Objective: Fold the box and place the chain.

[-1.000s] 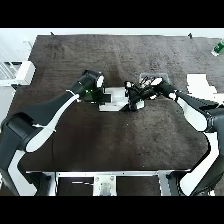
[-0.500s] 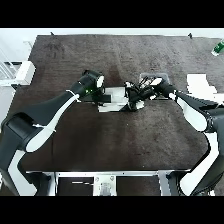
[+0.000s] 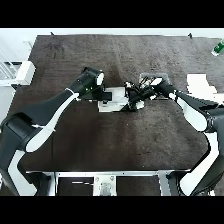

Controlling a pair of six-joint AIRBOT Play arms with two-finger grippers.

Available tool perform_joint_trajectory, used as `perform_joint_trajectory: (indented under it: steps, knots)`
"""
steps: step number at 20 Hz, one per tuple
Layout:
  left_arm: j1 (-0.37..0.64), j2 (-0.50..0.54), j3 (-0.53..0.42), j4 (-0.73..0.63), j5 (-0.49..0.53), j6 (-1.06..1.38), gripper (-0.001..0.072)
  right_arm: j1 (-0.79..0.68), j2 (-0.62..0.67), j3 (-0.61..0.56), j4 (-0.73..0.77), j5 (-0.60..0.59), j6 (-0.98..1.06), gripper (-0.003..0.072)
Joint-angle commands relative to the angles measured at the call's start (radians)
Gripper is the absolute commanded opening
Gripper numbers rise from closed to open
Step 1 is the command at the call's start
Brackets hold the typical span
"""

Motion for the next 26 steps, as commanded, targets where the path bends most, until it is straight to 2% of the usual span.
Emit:
perform_joint_trajectory:
  steps: [1, 4, 8, 10, 12, 20, 24, 26]
  knots:
    - [0.000, 0.000, 0.054, -0.003, -0.085, 0.023, 0.0550, 0.000, -0.001, 0.001, 0.001, -0.001, 0.000, 0.0539]
    - [-0.002, 0.029, 0.050, 0.002, -0.156, 0.047, 0.0549, 0.000, -0.001, 0.001, 0.001, -0.001, 0.000, 0.0539]
    - [-0.002, 0.134, 0.049, 0.052, -0.163, 0.067, 0.0546, 0.000, -0.001, 0.001, 0.001, -0.001, 0.000, 0.0539]
    - [-0.002, 0.193, 0.047, 0.071, -0.145, 0.099, 0.0542, 0.000, -0.001, 0.001, 0.001, -0.001, 0.000, 0.0539]
    - [-0.002, 0.266, 0.002, 0.088, -0.070, 0.135, 0.0527, 0.000, -0.001, 0.001, 0.001, -0.001, 0.000, 0.0539]
    - [0.023, 0.669, -0.525, 0.104, 0.364, 0.340, 0.0529, 0.000, -0.001, 0.001, 0.001, -0.001, 0.000, 0.0539]
    - [0.031, 0.785, -0.739, 0.108, 0.584, 0.540, 0.0528, 0.000, -0.001, 0.001, 0.001, -0.001, 0.000, 0.0539]
    - [0.072, 0.800, -0.820, 0.032, 0.674, 0.597, 0.0548, 0.000, -0.001, 0.001, 0.001, -0.001, 0.000, 0.0539]
